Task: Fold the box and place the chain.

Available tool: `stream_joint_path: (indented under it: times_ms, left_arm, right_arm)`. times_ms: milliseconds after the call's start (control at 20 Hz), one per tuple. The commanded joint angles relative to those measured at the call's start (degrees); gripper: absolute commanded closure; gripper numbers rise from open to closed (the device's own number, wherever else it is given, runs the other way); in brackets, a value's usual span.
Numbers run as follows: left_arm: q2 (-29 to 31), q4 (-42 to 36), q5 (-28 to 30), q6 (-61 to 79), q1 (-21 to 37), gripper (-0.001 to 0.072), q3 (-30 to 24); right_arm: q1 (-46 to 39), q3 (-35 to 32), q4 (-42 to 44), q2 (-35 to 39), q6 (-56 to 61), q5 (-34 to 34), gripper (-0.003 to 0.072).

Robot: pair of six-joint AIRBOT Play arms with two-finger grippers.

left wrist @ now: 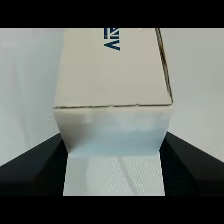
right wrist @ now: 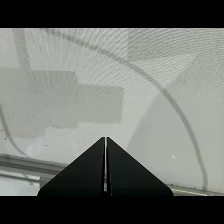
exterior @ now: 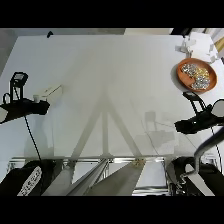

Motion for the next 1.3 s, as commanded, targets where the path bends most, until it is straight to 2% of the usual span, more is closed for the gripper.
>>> stream_joint_path:
  times_ms: [0,150,200,300,450,550,750,1100,1250]
  left_arm:
    - [1.7,3.8,-8.5,-4.1,0.1,0.0712,-1.0]
    - [1.1,3.7,-14.4,-2.3,0.0,0.07,-1.0]
    - [0.6,3.3,-15.9,-0.7,0.0,0.0669,-1.0]
    - [-0.9,1.2,-17.3,2.0,0.0,0.0508,-1.0]
    - [-3.8,0.7,-17.7,2.1,0.0,0.0189,-1.0]
    - [-4.7,0.2,-17.6,2.1,0.0,0.0029,-1.0]
    - [-2.5,-1.0,-17.8,2.4,-1.2,0.0015,-1.0]
    - [6.4,-0.9,-17.8,3.0,-2.0,0.0015,-1.0]
    - [7.1,-1.0,-17.0,3.0,-2.0,0.0015,-1.0]
  right_arm:
    - [0.0,0.0,0.0,0.0,0.0,0.0,0.0674]
    - [0.0,0.0,0.0,0.0,0.0,0.0,0.0674]
    - [0.0,0.0,0.0,0.0,0.0,0.0,0.0674]
    - [0.0,0.0,0.0,0.0,0.0,0.0,0.0674]
    - [0.0,0.0,0.0,0.0,0.0,0.0,0.0674]
    - [0.0,0.0,0.0,0.0,0.0,0.0,0.0674]
    - [0.0,0.0,0.0,0.0,0.0,0.0,0.0674]
    - [0.0,0.0,0.0,0.0,0.0,0.0,0.0674]
    - [0.0,0.0,0.0,0.0,0.0,0.0,0.0674]
